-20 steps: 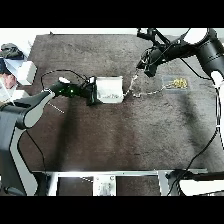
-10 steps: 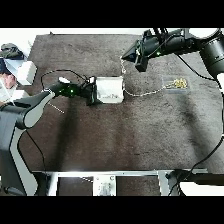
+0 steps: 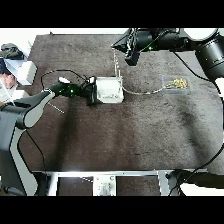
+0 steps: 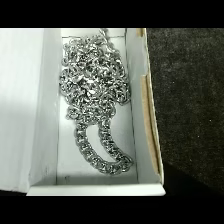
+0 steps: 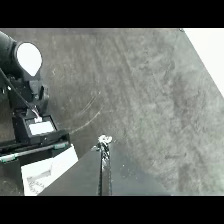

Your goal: Fold the box and place the chain.

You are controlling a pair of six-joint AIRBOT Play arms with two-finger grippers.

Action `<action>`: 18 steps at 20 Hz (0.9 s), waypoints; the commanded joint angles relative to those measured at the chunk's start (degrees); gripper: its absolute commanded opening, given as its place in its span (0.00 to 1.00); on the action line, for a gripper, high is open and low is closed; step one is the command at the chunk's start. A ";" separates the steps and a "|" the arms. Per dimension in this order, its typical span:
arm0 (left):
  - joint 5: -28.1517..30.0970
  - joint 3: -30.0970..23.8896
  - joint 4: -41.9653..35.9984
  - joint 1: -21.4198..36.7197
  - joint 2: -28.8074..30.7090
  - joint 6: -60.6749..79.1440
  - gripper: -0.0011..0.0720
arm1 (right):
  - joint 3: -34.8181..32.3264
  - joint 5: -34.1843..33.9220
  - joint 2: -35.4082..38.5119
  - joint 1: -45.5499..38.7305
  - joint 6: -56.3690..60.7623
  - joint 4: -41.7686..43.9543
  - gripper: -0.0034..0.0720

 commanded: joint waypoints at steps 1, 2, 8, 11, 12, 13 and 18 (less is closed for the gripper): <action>0.00 0.02 0.00 0.02 0.04 0.00 0.34 | -3.41 -0.98 -0.76 0.31 0.11 -0.79 0.01; 0.00 0.00 0.00 0.02 0.04 0.02 0.34 | -4.72 -1.03 -1.31 0.31 0.09 -0.70 0.01; 0.00 0.00 0.00 0.02 0.04 0.02 0.34 | -7.65 0.92 -7.87 0.46 1.49 -0.72 0.01; 0.00 0.00 0.00 0.02 0.04 0.02 0.34 | -7.65 2.03 -10.08 0.33 6.25 -6.36 0.41; 0.00 0.00 0.00 0.02 0.04 0.02 0.34 | -7.67 2.43 -10.45 0.04 9.07 -10.47 0.53; 0.00 0.00 0.00 0.02 0.04 0.00 0.34 | -7.67 3.45 -10.60 -0.66 11.17 -13.55 0.43; 0.00 0.00 0.00 0.02 0.04 0.00 0.34 | -10.84 5.57 -10.97 -9.49 12.57 -15.76 0.44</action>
